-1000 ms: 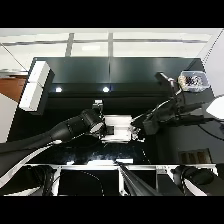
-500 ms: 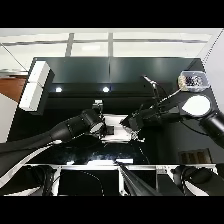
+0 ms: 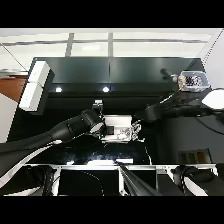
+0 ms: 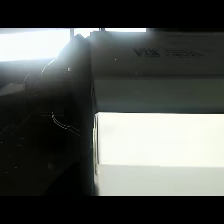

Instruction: Fold the box and place the chain.

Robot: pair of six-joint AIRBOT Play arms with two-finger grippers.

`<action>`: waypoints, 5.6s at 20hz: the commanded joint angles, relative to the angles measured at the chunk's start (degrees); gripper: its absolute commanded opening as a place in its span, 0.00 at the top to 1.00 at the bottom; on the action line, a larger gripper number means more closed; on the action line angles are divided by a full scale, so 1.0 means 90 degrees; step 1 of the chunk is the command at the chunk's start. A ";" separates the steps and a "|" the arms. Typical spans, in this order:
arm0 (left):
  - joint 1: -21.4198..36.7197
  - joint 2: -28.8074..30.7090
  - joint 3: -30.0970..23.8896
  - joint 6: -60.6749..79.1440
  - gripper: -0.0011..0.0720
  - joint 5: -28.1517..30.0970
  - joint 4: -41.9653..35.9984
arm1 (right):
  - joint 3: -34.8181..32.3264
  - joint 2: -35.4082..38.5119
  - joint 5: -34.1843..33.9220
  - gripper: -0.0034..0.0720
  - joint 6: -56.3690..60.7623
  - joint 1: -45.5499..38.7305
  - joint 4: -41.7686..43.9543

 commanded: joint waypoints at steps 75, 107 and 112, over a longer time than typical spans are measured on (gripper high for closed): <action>0.0002 -0.0002 0.0000 0.0000 0.94 0.0022 -0.0002 | -0.0648 -0.0199 -0.0729 0.01 -0.3458 -0.1027 -0.1576; 0.0000 -0.0002 0.0000 0.0000 0.94 0.0024 -0.0002 | -0.2220 -0.1673 -0.2654 0.73 -0.9559 0.0549 0.0937; 0.0000 -0.0002 0.0000 0.0000 0.94 0.0022 -0.0002 | -0.2217 -0.1464 -0.2650 0.89 -0.8510 0.0546 0.0797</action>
